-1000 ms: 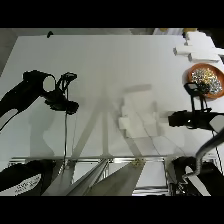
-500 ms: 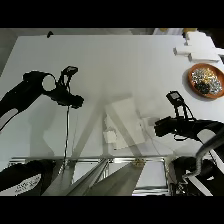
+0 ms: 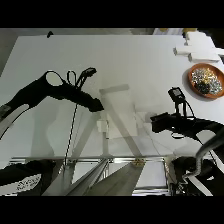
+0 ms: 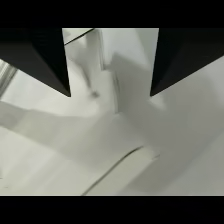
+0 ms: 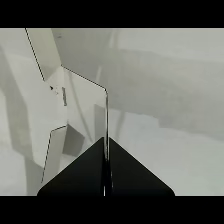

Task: Fold the box and place the chain.

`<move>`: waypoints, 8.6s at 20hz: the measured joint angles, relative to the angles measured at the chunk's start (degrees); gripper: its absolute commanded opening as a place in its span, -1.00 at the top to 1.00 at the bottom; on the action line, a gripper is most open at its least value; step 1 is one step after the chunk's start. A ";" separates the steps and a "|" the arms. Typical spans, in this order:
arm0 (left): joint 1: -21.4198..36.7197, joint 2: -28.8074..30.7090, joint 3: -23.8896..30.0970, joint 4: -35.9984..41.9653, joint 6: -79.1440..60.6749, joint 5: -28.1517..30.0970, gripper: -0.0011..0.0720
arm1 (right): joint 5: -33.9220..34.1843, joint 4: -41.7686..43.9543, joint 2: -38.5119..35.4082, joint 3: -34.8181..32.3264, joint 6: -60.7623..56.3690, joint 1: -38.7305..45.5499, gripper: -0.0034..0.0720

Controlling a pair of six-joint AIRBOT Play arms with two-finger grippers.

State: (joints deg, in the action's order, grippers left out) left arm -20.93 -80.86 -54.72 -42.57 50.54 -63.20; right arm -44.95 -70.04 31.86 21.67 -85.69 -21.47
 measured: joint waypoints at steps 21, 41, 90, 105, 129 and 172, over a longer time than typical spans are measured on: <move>5.66 -13.09 -1.70 24.06 -28.98 -9.33 -0.44 | -1.20 1.51 0.00 0.00 0.11 0.00 0.86; 0.37 -28.83 -19.71 14.53 -18.01 -22.25 0.82 | -1.81 1.31 0.00 0.00 0.72 -0.02 0.86; -15.56 -6.95 -1.49 -0.26 -42.82 14.10 0.95 | -9.03 -3.26 -5.44 12.24 1.75 -0.02 0.01; -16.09 -8.94 -1.49 5.68 -50.88 14.97 0.96 | -9.09 -3.30 -5.44 12.24 1.79 -0.02 0.01; -16.68 -9.84 -1.46 7.43 -43.65 14.91 0.96 | -2.19 16.83 6.80 6.05 12.72 -10.95 0.86; -16.15 -9.99 -1.49 5.07 -42.99 13.88 0.96 | 1.33 -2.16 1.09 9.75 -2.21 -15.10 0.86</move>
State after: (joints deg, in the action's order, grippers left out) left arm -37.08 -90.85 -56.21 -37.50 7.55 -49.32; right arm -43.62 -72.20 32.95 31.42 -87.90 -36.58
